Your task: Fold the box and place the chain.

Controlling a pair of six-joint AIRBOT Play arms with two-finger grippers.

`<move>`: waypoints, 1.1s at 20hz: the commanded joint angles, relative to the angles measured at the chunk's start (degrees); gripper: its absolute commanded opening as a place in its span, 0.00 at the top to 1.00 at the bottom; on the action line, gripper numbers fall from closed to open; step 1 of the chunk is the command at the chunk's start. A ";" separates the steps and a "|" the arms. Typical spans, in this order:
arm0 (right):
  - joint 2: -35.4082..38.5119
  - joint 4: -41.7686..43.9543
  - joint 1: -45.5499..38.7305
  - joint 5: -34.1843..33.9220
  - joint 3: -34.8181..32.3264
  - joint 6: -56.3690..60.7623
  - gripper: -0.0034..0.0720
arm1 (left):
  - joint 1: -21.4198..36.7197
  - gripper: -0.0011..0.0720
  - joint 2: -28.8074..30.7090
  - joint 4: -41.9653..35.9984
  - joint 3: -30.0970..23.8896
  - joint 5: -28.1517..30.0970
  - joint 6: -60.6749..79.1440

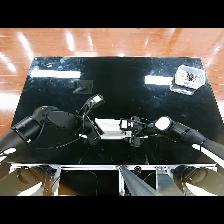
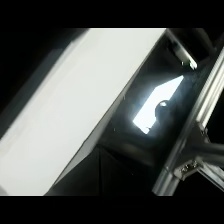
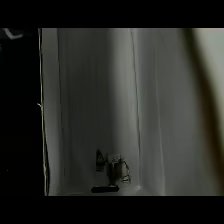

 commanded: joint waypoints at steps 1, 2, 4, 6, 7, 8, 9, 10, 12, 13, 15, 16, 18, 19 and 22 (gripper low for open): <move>-0.04 0.09 0.04 -0.02 -0.02 0.00 0.24 | -2.84 0.96 -0.02 -0.33 -0.02 -9.20 1.01; -0.04 0.09 0.04 -0.02 -0.02 0.00 0.24 | -3.61 0.96 -0.04 -0.28 -0.02 -11.82 1.01; -0.04 0.09 0.04 -0.02 -0.02 0.00 0.24 | -5.05 0.96 -0.11 0.13 -0.02 -17.33 1.03; -0.04 0.09 0.04 -0.02 -0.02 0.00 0.24 | -5.92 0.96 -0.79 0.26 -0.02 -21.79 1.01; -0.04 0.07 0.04 -0.02 -0.02 0.00 0.24 | -6.14 0.96 -1.42 0.74 -0.02 -23.41 1.01; -0.04 0.07 0.07 -0.02 -0.02 0.00 0.24 | -6.32 0.96 -2.23 1.14 -0.04 -25.03 0.98; -0.04 0.07 0.07 -0.02 -0.02 0.00 0.24 | -6.32 0.96 -3.06 1.14 -0.04 -26.12 0.98; -0.04 0.07 0.07 -0.02 -0.02 0.00 0.24 | -6.29 0.96 -4.11 1.16 -0.04 -26.91 0.98; -0.04 0.07 0.07 -0.02 -0.02 0.00 0.24 | -6.29 0.96 -6.60 1.11 -0.04 -27.50 0.94; -0.04 0.07 0.04 -0.02 -0.02 0.00 0.24 | -6.32 0.96 -7.85 1.01 -0.04 -27.36 0.94; -0.04 0.07 0.07 -0.02 -0.02 0.00 0.24 | -6.32 0.96 -9.94 0.96 -0.04 -27.28 0.70; -0.04 0.07 0.07 -0.02 -0.02 0.00 0.24 | -6.32 0.96 -10.88 0.96 -0.04 -27.12 0.42; -0.04 0.07 0.07 -0.02 -0.02 0.00 0.24 | -6.29 0.96 -12.17 0.96 -0.04 -26.21 -0.42; -0.04 0.07 0.07 -0.02 -0.02 0.00 0.24 | -6.29 0.96 -12.35 0.96 -0.04 -25.49 -0.42; -0.04 0.07 0.07 -0.02 -0.02 0.00 0.24 | -6.25 0.96 -12.26 0.96 0.02 -24.70 -0.39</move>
